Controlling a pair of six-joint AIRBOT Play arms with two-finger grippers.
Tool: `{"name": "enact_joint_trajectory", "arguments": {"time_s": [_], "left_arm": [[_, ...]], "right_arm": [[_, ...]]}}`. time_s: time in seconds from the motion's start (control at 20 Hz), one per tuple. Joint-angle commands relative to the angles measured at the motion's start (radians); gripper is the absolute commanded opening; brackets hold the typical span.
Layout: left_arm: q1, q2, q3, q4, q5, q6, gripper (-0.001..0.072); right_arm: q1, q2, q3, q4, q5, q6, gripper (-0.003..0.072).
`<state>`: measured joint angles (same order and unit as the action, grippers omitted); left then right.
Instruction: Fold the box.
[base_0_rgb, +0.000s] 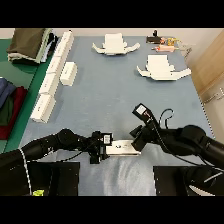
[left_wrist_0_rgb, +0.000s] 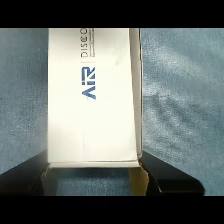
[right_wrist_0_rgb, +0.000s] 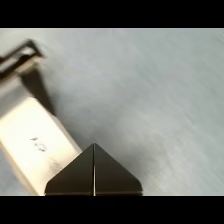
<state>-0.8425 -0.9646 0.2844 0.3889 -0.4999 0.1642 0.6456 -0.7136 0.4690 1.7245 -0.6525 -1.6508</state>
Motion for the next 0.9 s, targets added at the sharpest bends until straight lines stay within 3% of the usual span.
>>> {"name": "enact_joint_trajectory", "arguments": {"time_s": [0.0, 0.1, 0.45, 0.6, 0.7, 0.85], "left_arm": [[0.001, 0.0, 0.001, 0.0, 0.0, 0.0, 0.0473], [0.0, 0.0, 0.001, 0.0, 0.0, 0.0, 0.0472], [0.003, 0.006, 0.002, 0.001, 0.026, -0.005, 0.0472], [0.015, 0.052, 0.001, 0.02, 0.11, -0.116, 0.0472], [0.07, 0.11, 0.001, 0.104, 0.138, -0.242, 0.0472], [0.235, 0.196, 0.002, 0.311, 0.142, -0.545, 0.0473]], "right_arm": [[-0.122, -0.119, 0.159, -0.129, -0.391, 0.163, 0.0006], [-0.15, -0.192, 0.208, -0.138, -0.483, 0.189, 0.0005], [-0.152, -0.23, 0.216, -0.12, -0.482, 0.188, 0.0005], [-0.152, -0.23, 0.215, -0.12, -0.482, 0.188, 0.0005], [-0.152, -0.23, 0.215, -0.12, -0.483, 0.188, 0.0005], [-0.152, -0.23, 0.215, -0.12, -0.482, 0.188, 0.0005]]}}
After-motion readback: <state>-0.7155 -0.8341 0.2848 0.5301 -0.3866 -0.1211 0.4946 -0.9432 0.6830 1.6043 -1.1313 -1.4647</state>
